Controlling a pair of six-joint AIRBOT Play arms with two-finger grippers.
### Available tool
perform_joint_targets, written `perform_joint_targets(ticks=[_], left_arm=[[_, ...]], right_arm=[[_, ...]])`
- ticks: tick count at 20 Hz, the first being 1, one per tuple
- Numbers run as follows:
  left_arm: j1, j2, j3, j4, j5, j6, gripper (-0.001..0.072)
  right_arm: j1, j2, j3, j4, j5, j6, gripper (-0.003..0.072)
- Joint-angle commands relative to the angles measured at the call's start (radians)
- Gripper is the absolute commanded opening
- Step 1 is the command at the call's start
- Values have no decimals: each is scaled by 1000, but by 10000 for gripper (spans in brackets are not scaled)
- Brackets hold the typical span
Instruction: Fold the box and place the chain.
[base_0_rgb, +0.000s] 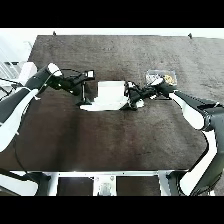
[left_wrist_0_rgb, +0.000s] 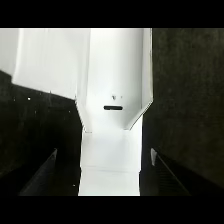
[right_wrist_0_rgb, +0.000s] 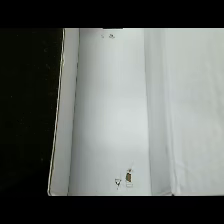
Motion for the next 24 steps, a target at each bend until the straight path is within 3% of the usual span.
perform_joint_targets(ticks=[1,15,20,22,24], left_arm=[[0,-34,-4,13,24,47,713],[0,-122,-4,-176,39,242,704],[0,-123,-4,-181,39,242,701],[0,-124,-4,-173,35,242,511],[0,-124,-4,-173,37,242,514]], right_arm=[[1,0,0,0,0,0,514],[1,0,0,0,0,0,514],[1,0,0,0,0,0,515],[1,0,0,0,0,0,514],[1,0,0,0,0,0,514]])
